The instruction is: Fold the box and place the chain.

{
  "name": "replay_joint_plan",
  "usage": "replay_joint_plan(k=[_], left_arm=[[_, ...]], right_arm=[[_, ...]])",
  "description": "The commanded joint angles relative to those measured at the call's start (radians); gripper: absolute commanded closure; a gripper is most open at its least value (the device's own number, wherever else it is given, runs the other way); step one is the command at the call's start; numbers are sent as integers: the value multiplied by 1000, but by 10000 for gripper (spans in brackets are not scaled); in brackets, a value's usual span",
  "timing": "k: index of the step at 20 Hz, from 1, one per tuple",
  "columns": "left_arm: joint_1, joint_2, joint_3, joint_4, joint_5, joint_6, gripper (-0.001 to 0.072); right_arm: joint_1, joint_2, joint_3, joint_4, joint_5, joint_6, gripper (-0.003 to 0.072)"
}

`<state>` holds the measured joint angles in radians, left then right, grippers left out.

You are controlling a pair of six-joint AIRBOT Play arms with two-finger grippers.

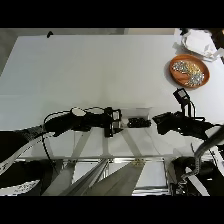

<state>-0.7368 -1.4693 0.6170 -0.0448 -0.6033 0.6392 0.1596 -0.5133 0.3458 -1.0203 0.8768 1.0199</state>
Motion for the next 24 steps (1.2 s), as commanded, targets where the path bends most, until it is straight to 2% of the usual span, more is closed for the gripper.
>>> replay_joint_plan(k=[1, 2, 3, 5, 7, 8, 9, 10, 19, 24], left_arm=[[0, 0, 0, 0, 0, 0, 435], [0, 0, 0, 0, 0, 0, 435], [0, 0, 0, 0, 0, 0, 435], [0, 0, 0, 0, 0, 0, 435], [0, 0, 0, 0, 0, 0, 435], [0, 0, 0, 0, 0, 0, 435], [0, 0, 0, 0, 0, 0, 435], [0, 0, 0, 0, 0, 0, 435], [0, 0, 0, 0, 0, 0, 435], [0, 0, 0, 0, 0, 0, 435]], right_arm=[[0, -1, 19, -168, 53, -274, 604], [0, -6, 19, -183, 82, -436, 607], [0, -16, 19, -181, 113, -600, 667], [0, -64, 19, -125, 175, -902, 669], [0, -147, 19, -40, 177, -1048, 667], [0, -192, 19, -11, 155, -1082, 610], [0, -233, 19, 6, 124, -1090, 446], [0, -262, 19, 5, 98, -1091, 334], [0, -286, 19, -43, -38, -1108, 330], [0, -286, 19, 34, -43, -1108, 353]])
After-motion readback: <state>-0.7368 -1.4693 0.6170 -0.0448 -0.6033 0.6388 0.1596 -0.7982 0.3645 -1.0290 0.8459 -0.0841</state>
